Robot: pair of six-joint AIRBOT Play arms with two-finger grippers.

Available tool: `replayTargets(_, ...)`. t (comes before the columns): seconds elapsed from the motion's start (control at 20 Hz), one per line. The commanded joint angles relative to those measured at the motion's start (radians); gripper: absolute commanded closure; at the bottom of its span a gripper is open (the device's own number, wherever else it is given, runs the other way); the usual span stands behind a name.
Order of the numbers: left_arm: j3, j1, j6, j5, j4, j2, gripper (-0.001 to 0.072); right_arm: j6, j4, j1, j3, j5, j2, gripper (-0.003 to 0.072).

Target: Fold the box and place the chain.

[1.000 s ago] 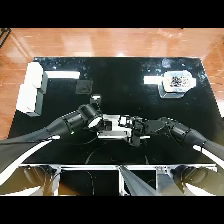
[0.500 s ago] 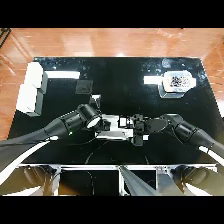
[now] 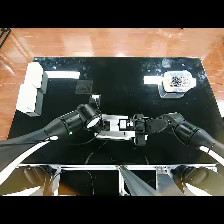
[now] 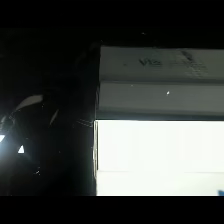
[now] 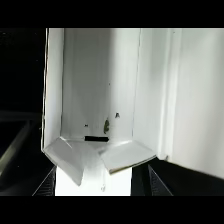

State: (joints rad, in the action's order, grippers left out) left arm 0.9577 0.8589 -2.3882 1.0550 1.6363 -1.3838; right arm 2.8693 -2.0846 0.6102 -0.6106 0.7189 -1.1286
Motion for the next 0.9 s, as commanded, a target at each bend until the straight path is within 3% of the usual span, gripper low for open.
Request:
replayTargets(0.0, 0.0, -0.015, -0.001, -0.031, -0.017, 0.0, 0.0688, 0.001, -0.031, 0.001, -0.001, -0.008, 0.001, 0.0119)
replayTargets(0.2, 0.0, -0.027, 0.038, -0.048, -0.029, 0.0, 0.0688, 0.001, -0.038, 0.001, -0.001, -0.043, 0.001, 0.0122)
replayTargets(0.25, -0.001, -0.027, 0.051, -0.034, -0.029, -0.001, 0.0688, 0.001, -0.039, 0.001, -0.001, -0.061, 0.001, 0.0143)
replayTargets(0.3, -0.001, -0.027, 0.055, -0.021, -0.024, -0.003, 0.0688, 0.001, -0.039, 0.001, -0.001, -0.082, 0.001, 0.0212)
replayTargets(0.85, -0.001, -0.027, 0.08, -0.026, -0.025, -0.007, 0.0689, 0.002, -0.122, 0.003, -0.001, -0.085, 0.001, 0.0215)
